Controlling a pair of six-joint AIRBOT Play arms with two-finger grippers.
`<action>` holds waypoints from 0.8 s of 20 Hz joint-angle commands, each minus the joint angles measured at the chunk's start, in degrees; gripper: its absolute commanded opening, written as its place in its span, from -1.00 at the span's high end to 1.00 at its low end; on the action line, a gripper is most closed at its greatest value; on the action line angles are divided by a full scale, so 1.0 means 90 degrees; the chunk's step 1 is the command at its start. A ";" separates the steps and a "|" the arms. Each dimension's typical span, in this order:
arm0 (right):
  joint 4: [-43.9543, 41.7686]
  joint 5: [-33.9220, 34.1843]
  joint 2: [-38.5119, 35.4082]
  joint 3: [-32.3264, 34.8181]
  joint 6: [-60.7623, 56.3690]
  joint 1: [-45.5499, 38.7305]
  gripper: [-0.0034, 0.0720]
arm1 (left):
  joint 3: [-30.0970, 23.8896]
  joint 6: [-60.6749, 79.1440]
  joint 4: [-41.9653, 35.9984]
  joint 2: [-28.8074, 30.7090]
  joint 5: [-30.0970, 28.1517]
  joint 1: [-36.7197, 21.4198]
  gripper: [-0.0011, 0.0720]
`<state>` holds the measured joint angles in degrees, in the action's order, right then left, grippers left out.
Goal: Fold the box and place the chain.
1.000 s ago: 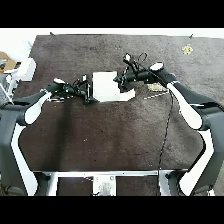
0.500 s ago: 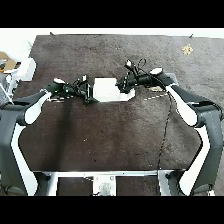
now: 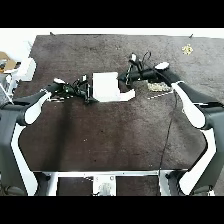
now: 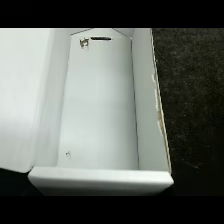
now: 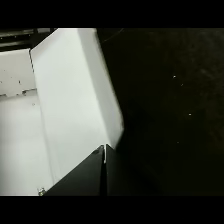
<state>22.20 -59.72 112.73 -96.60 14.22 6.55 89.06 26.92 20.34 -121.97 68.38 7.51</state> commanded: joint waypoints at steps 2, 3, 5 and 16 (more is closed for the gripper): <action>0.1596 -0.0223 -0.0894 -0.0007 -0.0806 -0.0070 0.71 | 0.0000 0.0000 0.0000 0.0000 -0.0002 0.0000 0.50; 0.2050 -0.0325 -0.0998 -0.0005 -0.0928 -0.0058 0.23 | -0.0002 0.0000 0.0000 0.0000 -0.0005 0.0000 0.50; 0.2939 -0.0554 -0.1039 0.0007 -0.0903 -0.0039 -0.44 | 0.0000 0.0000 0.0000 0.0000 -0.0005 0.0000 0.50; 0.3206 -0.0313 -0.0318 0.0469 -0.0551 0.0461 -0.25 | -0.0002 -0.0002 0.0000 0.0000 -0.0002 0.0000 0.50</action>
